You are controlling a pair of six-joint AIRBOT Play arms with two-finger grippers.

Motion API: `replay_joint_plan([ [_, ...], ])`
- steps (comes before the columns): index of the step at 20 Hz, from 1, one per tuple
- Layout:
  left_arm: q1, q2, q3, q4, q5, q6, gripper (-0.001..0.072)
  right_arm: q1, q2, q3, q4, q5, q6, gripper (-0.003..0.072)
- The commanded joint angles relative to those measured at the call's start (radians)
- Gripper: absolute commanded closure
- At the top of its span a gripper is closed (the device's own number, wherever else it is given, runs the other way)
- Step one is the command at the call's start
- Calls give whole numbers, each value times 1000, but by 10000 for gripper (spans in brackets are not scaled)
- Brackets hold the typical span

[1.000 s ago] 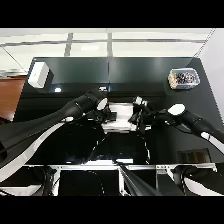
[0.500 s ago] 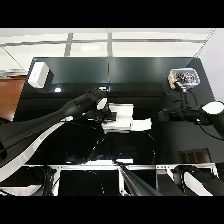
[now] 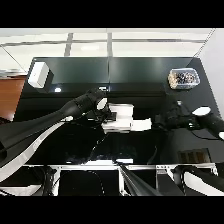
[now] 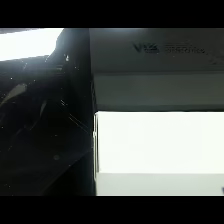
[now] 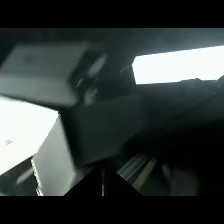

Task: Fold the box and place the chain.

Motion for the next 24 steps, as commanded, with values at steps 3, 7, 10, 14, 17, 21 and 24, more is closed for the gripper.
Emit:
replay_joint_plan([
  [3,1,0,1,0,-2,0,686,175,-101,59,153,-3,-121,674],
  [7,1,0,1,0,-10,0,686,183,-101,151,134,65,-126,380],
  [10,1,0,1,0,-10,0,686,184,-101,174,142,104,-126,145],
  [14,1,0,1,0,-9,0,686,216,-101,175,169,98,-124,146],
  [17,1,0,1,0,-8,0,686,257,-101,198,140,77,-113,147],
  [21,1,0,1,0,-8,0,686,310,-101,250,31,35,27,256],
  [24,1,0,0,0,-9,0,686,381,-101,290,-100,-11,228,330],
])
